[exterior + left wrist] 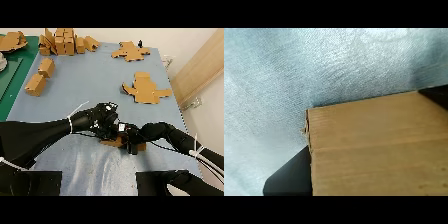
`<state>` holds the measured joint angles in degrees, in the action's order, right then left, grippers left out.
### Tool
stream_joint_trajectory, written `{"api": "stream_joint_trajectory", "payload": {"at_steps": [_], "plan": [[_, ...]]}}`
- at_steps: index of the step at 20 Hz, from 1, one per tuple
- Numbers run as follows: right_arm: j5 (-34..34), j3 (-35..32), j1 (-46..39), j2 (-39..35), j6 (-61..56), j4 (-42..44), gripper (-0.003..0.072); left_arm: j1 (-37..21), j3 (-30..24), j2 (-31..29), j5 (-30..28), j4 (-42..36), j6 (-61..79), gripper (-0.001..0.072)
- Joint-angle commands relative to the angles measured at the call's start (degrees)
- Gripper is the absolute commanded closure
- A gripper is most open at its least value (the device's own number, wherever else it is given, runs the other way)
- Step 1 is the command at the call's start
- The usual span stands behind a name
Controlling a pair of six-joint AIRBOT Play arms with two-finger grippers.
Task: Fold the box.
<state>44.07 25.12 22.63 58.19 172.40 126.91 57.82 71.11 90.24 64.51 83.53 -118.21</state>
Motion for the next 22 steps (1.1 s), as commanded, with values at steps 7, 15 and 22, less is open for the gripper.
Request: {"api": "stream_joint_trajectory", "payload": {"at_steps": [7, 15, 22], "plan": [[0.02, 0.04, 0.0, -0.04, 0.11, 0.0, 0.0191, 0.37, 0.96, 0.02, 0.61, 0.31, -1.81, 0.016], [0.02, 0.04, 0.0, -0.04, 0.11, 0.0, 0.0191, 0.31, 2.89, -0.35, 1.9, 1.07, -1.84, 0.0189], [0.0, 0.04, 0.0, -0.04, 0.13, -0.02, 0.019, 1.14, 2.89, 1.33, -0.13, 0.9, -1.77, 0.0189]]}}
